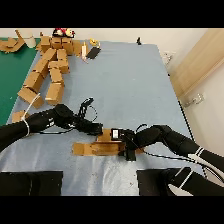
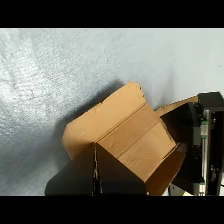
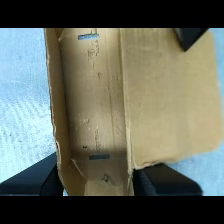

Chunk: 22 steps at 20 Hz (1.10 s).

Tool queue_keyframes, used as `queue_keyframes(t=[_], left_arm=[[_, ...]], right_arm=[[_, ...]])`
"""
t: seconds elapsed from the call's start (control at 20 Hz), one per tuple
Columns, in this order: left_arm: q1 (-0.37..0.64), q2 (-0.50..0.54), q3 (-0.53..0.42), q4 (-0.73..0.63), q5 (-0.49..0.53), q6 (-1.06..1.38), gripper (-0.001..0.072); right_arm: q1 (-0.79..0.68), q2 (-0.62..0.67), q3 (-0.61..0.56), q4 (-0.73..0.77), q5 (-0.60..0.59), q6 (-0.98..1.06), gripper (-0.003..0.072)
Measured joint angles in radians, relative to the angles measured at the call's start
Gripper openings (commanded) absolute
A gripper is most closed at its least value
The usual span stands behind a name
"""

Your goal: Fold the box.

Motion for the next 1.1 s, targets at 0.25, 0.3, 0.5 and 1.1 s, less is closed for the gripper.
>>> queue_keyframes(t=[0.25,0.3,0.5,1.1], left_arm=[[0.033,-0.011,0.006,0.006,-0.049,-0.013,0.0009],[0.048,-0.004,0.008,0.007,-0.068,-0.003,0.0009],[0.1,0.106,0.002,0.029,-0.153,0.139,0.0008],[-0.053,0.62,-0.241,0.464,-0.061,0.467,0.0689]], right_arm=[[0.0,0.0,0.0,0.0,0.0,0.0,0.0474],[0.0,0.0,0.0,0.0,0.0,0.0,0.0474],[0.0,0.0,0.0,-0.001,0.0,-0.001,0.0474],[0.0,0.0,0.0,-0.005,0.0,-0.001,0.0474]])
